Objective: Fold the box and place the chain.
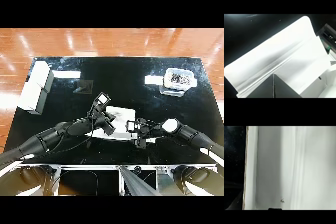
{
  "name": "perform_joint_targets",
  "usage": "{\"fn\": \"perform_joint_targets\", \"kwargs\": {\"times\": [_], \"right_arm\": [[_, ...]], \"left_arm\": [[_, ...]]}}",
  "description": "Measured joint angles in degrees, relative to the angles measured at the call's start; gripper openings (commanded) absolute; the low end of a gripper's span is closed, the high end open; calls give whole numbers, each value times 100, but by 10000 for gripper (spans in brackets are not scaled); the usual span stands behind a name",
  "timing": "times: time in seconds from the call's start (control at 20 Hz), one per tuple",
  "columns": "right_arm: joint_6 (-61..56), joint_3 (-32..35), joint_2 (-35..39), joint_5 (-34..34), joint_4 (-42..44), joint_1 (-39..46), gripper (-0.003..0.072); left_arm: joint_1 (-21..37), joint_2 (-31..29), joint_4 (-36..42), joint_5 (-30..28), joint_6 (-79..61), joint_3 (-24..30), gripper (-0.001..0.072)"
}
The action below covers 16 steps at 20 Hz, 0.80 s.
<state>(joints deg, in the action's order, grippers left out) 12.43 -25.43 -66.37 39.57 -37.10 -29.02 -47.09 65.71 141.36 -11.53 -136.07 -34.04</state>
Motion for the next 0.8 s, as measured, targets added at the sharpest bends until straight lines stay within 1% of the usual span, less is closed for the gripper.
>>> {"fn": "perform_joint_targets", "kwargs": {"times": [0.15, 0.25, 0.4, 0.55, 0.8], "right_arm": [[0, 0, 0, -2, 0, 0, 537], [4, -2, 0, 0, -2, 0, 538], [15, -2, 0, 50, 2, -2, 538], [7, -2, 0, 57, 2, -2, 538], [11, -2, 0, 48, -9, -2, 538]], "left_arm": [[4, 9, -133, -24, 4, -11, 20], [87, -85, -463, -232, 13, -39, 20], [446, -267, -1220, -876, 22, -66, 20], [970, -466, -1753, -1725, 17, -111, 20], [1731, -837, -2155, -3099, -225, -151, 21]]}}
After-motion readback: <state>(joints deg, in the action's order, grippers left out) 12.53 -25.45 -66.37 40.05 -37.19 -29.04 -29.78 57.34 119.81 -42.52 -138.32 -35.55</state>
